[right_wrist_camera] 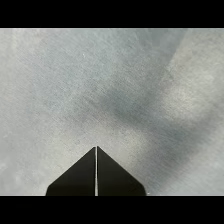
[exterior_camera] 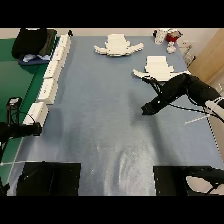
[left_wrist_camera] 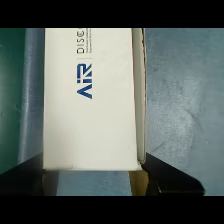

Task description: Fold the box.

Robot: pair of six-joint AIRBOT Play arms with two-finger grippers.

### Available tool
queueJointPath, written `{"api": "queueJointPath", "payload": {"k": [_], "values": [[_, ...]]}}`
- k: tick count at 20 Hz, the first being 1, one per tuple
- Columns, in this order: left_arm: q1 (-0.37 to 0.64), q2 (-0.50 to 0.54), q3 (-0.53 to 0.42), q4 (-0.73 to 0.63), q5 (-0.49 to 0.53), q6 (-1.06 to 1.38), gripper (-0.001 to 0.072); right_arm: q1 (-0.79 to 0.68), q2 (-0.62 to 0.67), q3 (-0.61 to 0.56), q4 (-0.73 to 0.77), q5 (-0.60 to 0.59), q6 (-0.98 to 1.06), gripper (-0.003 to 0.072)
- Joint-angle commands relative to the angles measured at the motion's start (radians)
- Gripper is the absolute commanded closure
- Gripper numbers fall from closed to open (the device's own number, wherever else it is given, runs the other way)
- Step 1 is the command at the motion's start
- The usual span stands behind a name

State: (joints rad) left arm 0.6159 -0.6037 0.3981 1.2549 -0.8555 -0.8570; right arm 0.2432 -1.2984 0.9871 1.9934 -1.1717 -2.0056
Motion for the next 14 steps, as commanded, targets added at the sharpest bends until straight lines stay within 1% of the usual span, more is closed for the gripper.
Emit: {"api": "queueJointPath", "payload": {"k": [1,3,6,8,14], "values": [[0.0,-0.085,0.0,-0.084,0.129,0.074,0.0254,0.0,-0.001,0.001,0.0,0.0,0.0,0.0681],[-0.021,-0.124,0.0,-0.149,0.158,0.147,0.0254,0.0,-0.001,0.001,0.0,0.0,0.0,0.068],[-0.033,-0.184,0.0,-0.152,0.163,0.169,0.0254,0.0,-0.001,0.001,0.0,0.0,0.001,0.068],[-0.033,-0.218,0.0,-0.152,0.186,0.178,0.0254,0.0,-0.001,0.001,0.0,0.0,0.0,0.0681],[-0.033,-0.268,0.0,-0.153,0.263,0.192,0.0254,0.0,-0.001,0.001,0.0,0.0,0.0,0.0681]]}}
